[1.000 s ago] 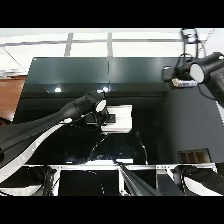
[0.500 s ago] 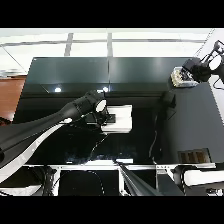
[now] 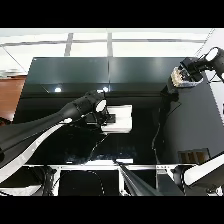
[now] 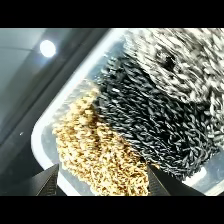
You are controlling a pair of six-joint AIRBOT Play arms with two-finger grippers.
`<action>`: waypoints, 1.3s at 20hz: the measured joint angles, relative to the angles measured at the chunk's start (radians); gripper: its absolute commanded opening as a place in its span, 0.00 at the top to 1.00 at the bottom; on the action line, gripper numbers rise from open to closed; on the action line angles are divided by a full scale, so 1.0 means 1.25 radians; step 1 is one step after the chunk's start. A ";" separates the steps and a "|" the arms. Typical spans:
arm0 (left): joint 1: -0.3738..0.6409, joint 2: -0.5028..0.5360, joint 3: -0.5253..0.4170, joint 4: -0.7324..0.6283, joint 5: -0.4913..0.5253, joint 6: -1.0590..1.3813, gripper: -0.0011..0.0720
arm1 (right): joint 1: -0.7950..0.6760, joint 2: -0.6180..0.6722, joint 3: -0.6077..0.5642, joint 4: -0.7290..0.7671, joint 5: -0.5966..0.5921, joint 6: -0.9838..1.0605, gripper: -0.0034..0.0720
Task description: Fold the box and place the chain.
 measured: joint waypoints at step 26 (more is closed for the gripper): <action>0.000 0.000 0.000 0.000 0.000 0.000 0.95 | -0.004 0.018 0.018 0.099 0.076 -0.201 0.94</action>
